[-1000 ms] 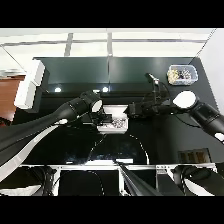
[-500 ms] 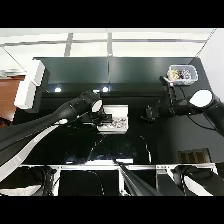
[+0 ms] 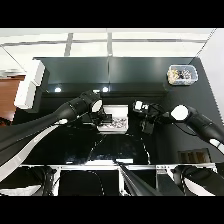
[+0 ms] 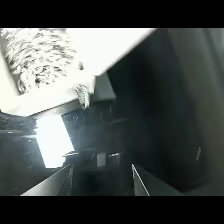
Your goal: Fold the box and place the chain.
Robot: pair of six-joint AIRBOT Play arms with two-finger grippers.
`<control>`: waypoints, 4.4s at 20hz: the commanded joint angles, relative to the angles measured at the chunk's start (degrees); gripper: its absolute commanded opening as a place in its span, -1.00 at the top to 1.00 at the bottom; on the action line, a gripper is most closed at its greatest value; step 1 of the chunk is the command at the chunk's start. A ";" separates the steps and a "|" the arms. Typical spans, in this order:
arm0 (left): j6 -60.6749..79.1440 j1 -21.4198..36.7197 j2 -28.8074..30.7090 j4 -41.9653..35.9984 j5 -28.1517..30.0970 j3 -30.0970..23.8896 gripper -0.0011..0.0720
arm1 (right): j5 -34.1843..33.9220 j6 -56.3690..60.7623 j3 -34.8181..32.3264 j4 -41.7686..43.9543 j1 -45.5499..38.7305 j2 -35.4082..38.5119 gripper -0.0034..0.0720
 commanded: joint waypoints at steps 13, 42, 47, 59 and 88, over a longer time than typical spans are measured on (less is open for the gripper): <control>0.00 0.02 0.02 0.00 0.07 0.02 0.90 | 2.99 -26.14 3.37 13.79 1.73 -7.37 0.41; 0.48 0.07 0.00 -0.02 0.00 0.04 0.89 | 14.29 28.39 3.85 7.96 -11.37 6.93 -0.06; 4.63 0.02 1.20 1.14 -4.33 4.11 -0.25 | 12.50 28.37 3.85 8.09 -11.37 6.93 -0.06; 33.16 30.23 33.11 -14.86 11.61 -25.79 -0.24 | 5.46 30.14 3.85 9.25 -11.37 6.93 -0.06; 149.28 25.22 11.43 -51.82 16.37 -26.88 -0.99 | 5.92 34.77 3.85 9.31 -11.23 6.93 -0.06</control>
